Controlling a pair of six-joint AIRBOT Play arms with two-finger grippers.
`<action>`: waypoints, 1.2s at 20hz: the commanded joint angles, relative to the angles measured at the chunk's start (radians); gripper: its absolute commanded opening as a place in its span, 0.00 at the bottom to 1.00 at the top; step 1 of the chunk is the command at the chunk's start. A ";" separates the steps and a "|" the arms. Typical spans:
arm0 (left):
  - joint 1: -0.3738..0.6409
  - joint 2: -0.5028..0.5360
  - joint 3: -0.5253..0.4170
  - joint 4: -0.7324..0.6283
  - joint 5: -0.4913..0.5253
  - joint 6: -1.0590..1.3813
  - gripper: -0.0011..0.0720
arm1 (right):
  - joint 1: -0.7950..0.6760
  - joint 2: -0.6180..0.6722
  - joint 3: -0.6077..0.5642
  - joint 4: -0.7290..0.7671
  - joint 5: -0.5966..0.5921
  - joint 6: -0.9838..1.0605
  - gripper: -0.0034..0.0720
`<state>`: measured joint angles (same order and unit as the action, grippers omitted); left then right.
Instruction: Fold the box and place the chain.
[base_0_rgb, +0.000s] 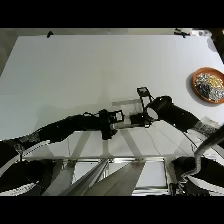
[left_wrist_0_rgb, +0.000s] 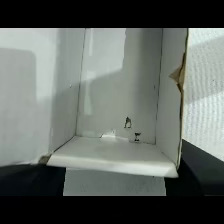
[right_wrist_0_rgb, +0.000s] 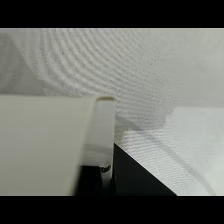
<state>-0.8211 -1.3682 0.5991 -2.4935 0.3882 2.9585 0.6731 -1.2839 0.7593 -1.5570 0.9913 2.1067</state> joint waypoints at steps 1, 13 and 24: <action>0.001 0.000 0.000 0.000 0.001 0.000 0.37 | 0.001 -0.013 0.001 0.026 -0.001 -0.013 0.06; 0.001 0.000 0.000 0.000 0.001 0.000 0.37 | 0.024 -0.032 0.000 0.016 0.013 -0.021 0.06; 0.001 0.000 0.000 0.000 0.001 0.000 0.37 | 0.032 0.017 0.001 -0.018 0.031 -0.021 0.49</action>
<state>-0.8204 -1.3674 0.5987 -2.4924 0.3904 2.9608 0.7055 -1.2915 0.7597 -1.5410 1.0149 2.0853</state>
